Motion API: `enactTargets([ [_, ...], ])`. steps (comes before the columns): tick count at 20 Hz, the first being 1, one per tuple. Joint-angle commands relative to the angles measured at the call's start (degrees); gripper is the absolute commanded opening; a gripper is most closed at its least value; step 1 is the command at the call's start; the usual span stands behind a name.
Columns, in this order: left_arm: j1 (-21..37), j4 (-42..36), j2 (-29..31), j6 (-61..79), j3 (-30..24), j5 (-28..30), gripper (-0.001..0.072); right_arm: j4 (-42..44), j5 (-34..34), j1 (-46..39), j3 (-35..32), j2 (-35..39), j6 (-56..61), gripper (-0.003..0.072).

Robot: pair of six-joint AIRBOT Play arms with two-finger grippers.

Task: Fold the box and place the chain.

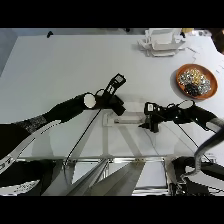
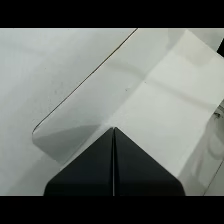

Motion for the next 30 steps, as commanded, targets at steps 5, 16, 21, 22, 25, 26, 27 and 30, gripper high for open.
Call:
enactTargets([
  [5,1.81,16.85,11.15,-0.55,-0.02,-14.56,0.0006,-0.02,0.0,0.04,-0.02,0.04,0.02,0.042],
  [16,1.31,29.22,5.53,15.32,-0.04,-30.4,0.0005,0.0,0.0,0.04,-0.02,0.04,0.02,0.042],
  [21,4.42,29.64,4.17,16.31,-0.04,-31.93,0.021,0.0,0.0,0.04,-0.02,0.04,0.02,0.042],
  [22,5.03,29.05,4.17,19.23,-0.04,-31.93,0.0232,0.0,0.0,0.04,-0.02,0.04,0.02,0.042],
  [25,5.31,23.08,4.15,32.52,-0.04,-29.16,0.0302,0.0,0.0,0.04,-0.02,0.04,0.02,0.042],
  [26,5.25,20.57,4.13,34.49,-0.04,-27.06,0.0319,0.0,0.0,0.04,-0.02,0.04,0.02,0.042],
  [27,5.22,18.78,4.11,34.62,-0.04,-25.07,0.0334,0.0,0.0,0.04,-0.02,0.04,0.02,0.042],
  [30,5.22,17.92,4.04,34.56,-0.04,-23.58,0.0332,0.0,0.0,0.04,-0.02,0.04,0.02,0.042],
])
